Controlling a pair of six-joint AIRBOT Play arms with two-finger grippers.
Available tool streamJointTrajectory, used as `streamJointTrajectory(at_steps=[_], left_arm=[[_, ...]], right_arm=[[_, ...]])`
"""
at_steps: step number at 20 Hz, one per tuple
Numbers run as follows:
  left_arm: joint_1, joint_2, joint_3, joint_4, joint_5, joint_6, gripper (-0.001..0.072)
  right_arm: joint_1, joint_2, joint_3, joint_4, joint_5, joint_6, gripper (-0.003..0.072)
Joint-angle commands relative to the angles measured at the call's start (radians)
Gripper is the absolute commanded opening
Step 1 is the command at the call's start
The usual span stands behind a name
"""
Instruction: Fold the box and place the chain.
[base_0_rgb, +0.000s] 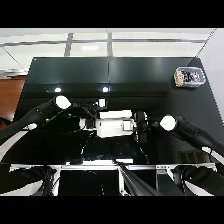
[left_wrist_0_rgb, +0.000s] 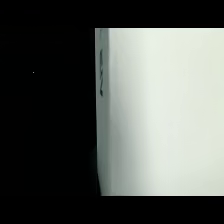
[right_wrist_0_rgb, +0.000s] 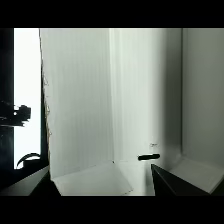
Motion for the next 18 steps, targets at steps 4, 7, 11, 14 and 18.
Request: streamJointTrajectory(at_steps=[4, 7, 11, 14, 18], left_arm=[[-0.001, -0.001, 0.000, -0.036, -0.009, 0.001, 0.0026], [-0.001, -0.001, 0.000, -0.058, -0.008, 0.026, 0.0026], [0.000, -0.001, 0.000, -0.056, -0.008, 0.026, 0.0026], [0.000, -0.001, 0.000, -0.055, -0.007, 0.026, 0.0026], [0.000, -0.001, 0.000, -0.054, -0.006, 0.026, 0.0026]], right_arm=[[-0.063, -0.002, 0.067, 0.019, 0.019, -0.013, 0.0707], [-0.066, -0.002, 0.077, 0.034, 0.029, -0.013, 0.0707], [-0.082, -0.002, 0.077, 0.040, 0.006, -0.013, 0.0707], [-0.117, -0.002, 0.077, 0.090, 0.009, -0.014, 0.0707], [-0.151, -0.003, 0.077, 0.112, 0.010, -0.023, 0.0706]])
